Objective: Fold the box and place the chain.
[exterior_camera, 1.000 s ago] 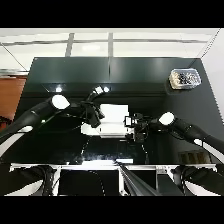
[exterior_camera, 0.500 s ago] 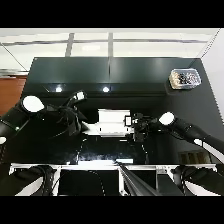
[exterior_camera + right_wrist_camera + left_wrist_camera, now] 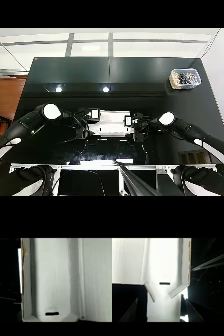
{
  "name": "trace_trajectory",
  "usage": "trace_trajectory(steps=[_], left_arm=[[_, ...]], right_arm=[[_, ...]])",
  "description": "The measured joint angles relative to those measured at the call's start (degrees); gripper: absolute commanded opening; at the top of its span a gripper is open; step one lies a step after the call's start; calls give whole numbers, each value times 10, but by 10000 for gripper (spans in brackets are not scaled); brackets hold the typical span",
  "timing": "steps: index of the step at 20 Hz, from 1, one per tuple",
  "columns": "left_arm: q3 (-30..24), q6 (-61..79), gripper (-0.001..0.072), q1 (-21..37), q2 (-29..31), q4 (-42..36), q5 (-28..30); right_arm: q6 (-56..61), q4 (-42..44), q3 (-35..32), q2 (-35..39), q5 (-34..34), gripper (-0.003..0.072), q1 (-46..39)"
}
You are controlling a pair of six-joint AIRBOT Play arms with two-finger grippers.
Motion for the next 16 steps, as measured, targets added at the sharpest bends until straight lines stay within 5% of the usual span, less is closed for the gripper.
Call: trace_trajectory(steps=[1, 5, 8, 15, 16], left_arm=[[0, 2, 531, -3, -4, 2, 2], [-1, 9, 487, -9, -17, -21, 12], [-1, 11, 224, -14, -25, -36, 17], [-1, 12, 215, -28, -36, -67, 10], [-1, 12, 164, -30, -41, -78, 9]], right_arm=[[0, 0, 0, 0, 0, 465, 0], [0, 0, 0, 0, 0, 465, 0], [0, 0, 0, 0, 0, 465, 0], [0, 0, 0, 0, 0, 465, 0], [0, 0, 0, 0, 0, 465, 0]])
